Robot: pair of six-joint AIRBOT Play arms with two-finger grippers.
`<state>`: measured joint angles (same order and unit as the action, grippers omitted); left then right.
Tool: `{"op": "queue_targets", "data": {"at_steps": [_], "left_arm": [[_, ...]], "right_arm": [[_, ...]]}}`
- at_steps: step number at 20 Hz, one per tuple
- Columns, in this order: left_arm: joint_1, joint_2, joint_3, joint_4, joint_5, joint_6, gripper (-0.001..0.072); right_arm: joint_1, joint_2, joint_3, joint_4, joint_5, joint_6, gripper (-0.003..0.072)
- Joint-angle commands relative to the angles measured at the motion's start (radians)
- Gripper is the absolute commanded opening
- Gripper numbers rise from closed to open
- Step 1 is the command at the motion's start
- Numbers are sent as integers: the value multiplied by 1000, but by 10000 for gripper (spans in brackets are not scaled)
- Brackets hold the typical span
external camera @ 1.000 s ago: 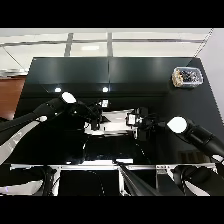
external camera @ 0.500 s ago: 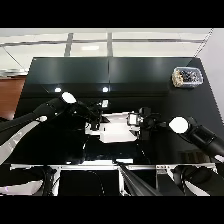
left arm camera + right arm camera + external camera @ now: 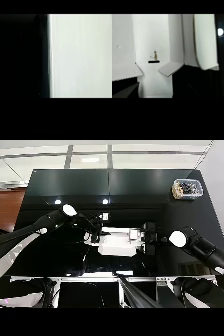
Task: Fold the box and place the chain.
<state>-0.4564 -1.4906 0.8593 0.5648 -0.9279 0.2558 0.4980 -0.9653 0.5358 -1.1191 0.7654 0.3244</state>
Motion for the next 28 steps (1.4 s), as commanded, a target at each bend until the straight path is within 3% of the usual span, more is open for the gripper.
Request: {"op": "queue_targets", "data": {"at_steps": [1,4,9,13,20,24,28], "left_arm": [[0,0,0,-1,3,-1,25],[0,0,0,-1,3,-1,25],[0,0,0,0,4,-1,25],[0,0,0,0,4,-1,25],[0,0,0,-1,3,-1,25],[0,0,0,-1,3,-1,25],[0,0,0,-1,3,-2,25]], "right_arm": [[1,0,-13,21,134,48,710],[3,0,-56,130,122,31,710],[7,-4,-128,335,-45,16,710],[73,-9,-138,360,-141,16,710],[113,3,-130,343,-203,-19,710],[113,37,-95,137,-287,-18,710],[113,42,-93,140,-325,-6,710]]}}
